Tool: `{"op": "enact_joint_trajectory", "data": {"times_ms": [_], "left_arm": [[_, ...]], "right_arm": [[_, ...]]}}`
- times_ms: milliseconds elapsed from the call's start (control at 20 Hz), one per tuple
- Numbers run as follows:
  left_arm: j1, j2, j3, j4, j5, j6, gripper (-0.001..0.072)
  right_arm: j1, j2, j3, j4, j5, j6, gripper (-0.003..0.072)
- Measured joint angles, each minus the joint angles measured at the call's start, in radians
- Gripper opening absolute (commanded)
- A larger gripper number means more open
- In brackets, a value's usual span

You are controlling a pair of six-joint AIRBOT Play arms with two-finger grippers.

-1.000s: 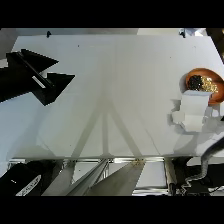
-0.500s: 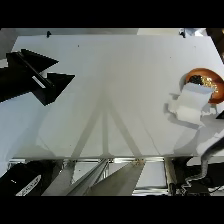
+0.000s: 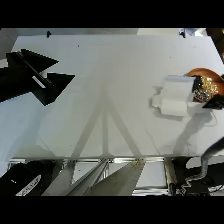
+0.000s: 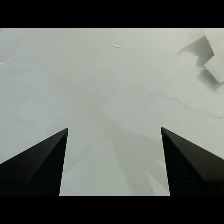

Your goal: Fold the box and place the chain.

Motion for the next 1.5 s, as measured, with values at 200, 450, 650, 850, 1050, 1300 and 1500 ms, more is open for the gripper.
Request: {"op": "enact_joint_trajectory", "data": {"times_ms": [200,450,650,850,1050,1300,1500], "left_arm": [[0.000,0.000,0.000,0.000,0.000,0.000,0.0644],[0.000,0.000,0.000,0.000,0.000,0.000,0.0644],[0.000,0.000,0.000,0.000,0.000,0.000,0.0644],[0.000,0.000,0.000,0.000,0.000,0.000,0.0644],[0.000,0.000,0.000,0.000,0.000,0.000,0.0644],[0.000,0.000,0.000,0.000,0.000,0.000,0.0644],[0.000,0.000,0.000,0.000,0.000,0.000,0.0644]], "right_arm": [[0.169,-0.002,-0.009,0.105,-0.061,-0.017,0.0012],[0.373,-0.041,-0.029,0.257,-0.168,-0.029,0.0011],[0.520,-0.098,-0.033,0.372,-0.237,-0.050,0.0011],[0.638,-0.123,-0.033,0.440,-0.333,-0.069,0.0011],[0.714,-0.130,-0.033,0.513,-0.415,-0.077,0.0011],[0.752,-0.132,-0.033,0.540,-0.469,-0.069,0.0011],[0.759,-0.132,-0.033,0.536,-0.475,-0.053,0.0012]]}}
